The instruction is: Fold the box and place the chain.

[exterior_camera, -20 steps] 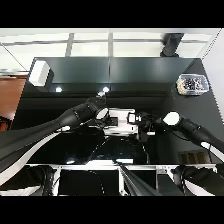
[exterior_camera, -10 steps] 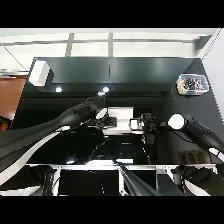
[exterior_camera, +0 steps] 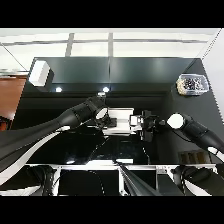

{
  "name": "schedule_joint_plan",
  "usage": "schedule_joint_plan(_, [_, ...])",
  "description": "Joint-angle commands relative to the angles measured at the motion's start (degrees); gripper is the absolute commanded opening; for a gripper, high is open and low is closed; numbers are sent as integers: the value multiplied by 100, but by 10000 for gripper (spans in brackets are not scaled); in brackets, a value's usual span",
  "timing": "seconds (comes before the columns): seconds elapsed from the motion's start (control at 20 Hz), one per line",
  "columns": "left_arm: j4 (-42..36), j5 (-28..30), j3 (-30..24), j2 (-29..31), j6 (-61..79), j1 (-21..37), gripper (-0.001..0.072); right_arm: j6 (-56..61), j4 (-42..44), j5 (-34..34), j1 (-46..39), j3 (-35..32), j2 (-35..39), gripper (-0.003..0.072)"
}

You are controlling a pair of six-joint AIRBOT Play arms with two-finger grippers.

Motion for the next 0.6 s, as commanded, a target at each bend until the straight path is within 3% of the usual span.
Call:
schedule_joint_plan(0.0, [-2,-4,0,0,-4,0,28,-2,595,2,2,0,-118,231])
schedule_joint_plan(0.05, [-2,-4,0,0,-4,0,28,-2,713,2,4,0,-136,103])
schedule_joint_plan(0.35, [-2,2,0,0,-7,0,28,-4,1508,24,15,0,-450,110])
schedule_joint_plan(0.4, [-2,2,0,0,-7,0,28,-4,1620,26,15,0,-507,145])
schedule_joint_plan(0.55, [-2,13,0,0,-7,0,27,63,1596,-26,13,-37,-612,145])
